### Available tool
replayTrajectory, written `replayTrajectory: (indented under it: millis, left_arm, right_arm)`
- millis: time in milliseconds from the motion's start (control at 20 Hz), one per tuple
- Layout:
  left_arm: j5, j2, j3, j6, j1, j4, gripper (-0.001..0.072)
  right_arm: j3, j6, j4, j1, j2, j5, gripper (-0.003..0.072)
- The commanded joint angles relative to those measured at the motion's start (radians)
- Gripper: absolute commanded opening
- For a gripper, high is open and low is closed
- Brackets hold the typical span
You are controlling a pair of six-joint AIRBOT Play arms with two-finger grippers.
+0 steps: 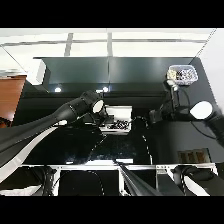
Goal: Fold the box and place the chain.
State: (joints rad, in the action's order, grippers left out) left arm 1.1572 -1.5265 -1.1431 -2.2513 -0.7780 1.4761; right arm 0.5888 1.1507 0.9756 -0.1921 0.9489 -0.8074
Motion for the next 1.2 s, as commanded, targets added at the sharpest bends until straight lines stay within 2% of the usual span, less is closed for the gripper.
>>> replayTrajectory:
  millis: [0,150,300,450,650,750,850,900,950,1000,1050,1150]
  left_arm:
    - [0.004,-0.001,0.0,0.0,0.0,0.0,0.0027]
    - [0.003,-0.001,0.0,-0.001,0.0,0.0,0.0027]
    - [0.003,-0.001,0.0,-0.001,0.0,0.0,0.0027]
    - [0.003,-0.001,0.0,-0.001,0.0,0.0,0.0027]
    - [0.003,-0.001,0.0,0.0,0.0,0.0,0.0027]
    - [0.003,-0.001,0.0,0.0,0.0,0.0,0.0027]
    - [0.003,-0.001,0.0,-0.001,0.0,0.0,0.0027]
    - [0.003,-0.001,0.0,-0.001,0.0,0.0,0.0027]
    - [0.003,-0.001,0.0,-0.001,0.0,0.0,0.0027]
    - [0.003,-0.001,0.0,-0.001,0.0,0.0,0.0027]
    - [0.004,-0.001,0.0,-0.001,0.0,0.0,0.0027]
    - [0.004,-0.001,0.0,0.0,0.0,0.0,0.0027]
  right_arm:
    - [-0.122,-0.49,0.032,-0.047,0.039,0.274,0.0676]
    - [-0.131,-0.734,0.019,-0.072,0.075,0.428,0.0676]
    - [-0.106,-0.787,-0.087,-0.052,0.13,0.354,0.0676]
    - [-0.106,-0.795,-0.088,-0.052,0.15,0.292,0.0676]
    - [-0.107,-0.795,-0.089,-0.052,0.175,0.291,0.067]
    - [-0.107,-0.795,-0.089,-0.052,0.195,0.293,0.0476]
    - [-0.107,-0.792,-0.089,-0.053,0.196,0.291,0.0471]
    - [-0.107,-0.792,-0.089,-0.053,0.196,0.288,0.0413]
    - [-0.107,-0.785,-0.089,-0.053,0.195,0.286,0.0183]
    - [-0.106,-0.764,-0.089,-0.053,0.194,0.284,0.0073]
    - [-0.101,-0.741,-0.089,-0.053,0.187,0.263,0.0017]
    - [-0.092,-0.65,-0.086,-0.053,0.142,0.223,0.0016]
